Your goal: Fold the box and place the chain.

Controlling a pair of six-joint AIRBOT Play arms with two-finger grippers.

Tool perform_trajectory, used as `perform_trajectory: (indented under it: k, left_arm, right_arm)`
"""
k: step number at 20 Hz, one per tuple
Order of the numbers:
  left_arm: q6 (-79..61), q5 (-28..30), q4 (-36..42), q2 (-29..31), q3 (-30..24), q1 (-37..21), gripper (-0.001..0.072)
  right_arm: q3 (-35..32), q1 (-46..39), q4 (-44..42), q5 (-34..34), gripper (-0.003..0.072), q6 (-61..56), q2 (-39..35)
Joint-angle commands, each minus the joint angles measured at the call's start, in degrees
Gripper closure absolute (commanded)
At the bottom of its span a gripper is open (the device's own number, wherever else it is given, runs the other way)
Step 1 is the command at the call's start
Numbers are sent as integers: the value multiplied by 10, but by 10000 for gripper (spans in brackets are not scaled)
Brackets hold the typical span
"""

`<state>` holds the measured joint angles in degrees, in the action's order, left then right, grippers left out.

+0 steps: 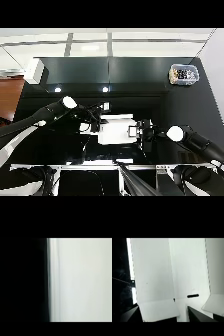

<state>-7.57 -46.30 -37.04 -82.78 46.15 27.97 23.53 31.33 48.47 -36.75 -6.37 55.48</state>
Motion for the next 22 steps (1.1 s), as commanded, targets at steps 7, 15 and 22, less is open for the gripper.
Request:
perform_trajectory:
  k: [7, 15, 22]
  left_arm:
    - [2, 0, 0, 0, 0, 0, 683]
    - [1, 0, 0, 0, 0, 0, 683]
    - [2, -1, 0, 0, 0, 0, 683]
  right_arm:
    - [65, -24, -15, 25, -34, 19, 6]
    - [70, -88, -162, 4, -34, 144, 47]
    - [68, -88, -188, -72, -34, 225, 123]
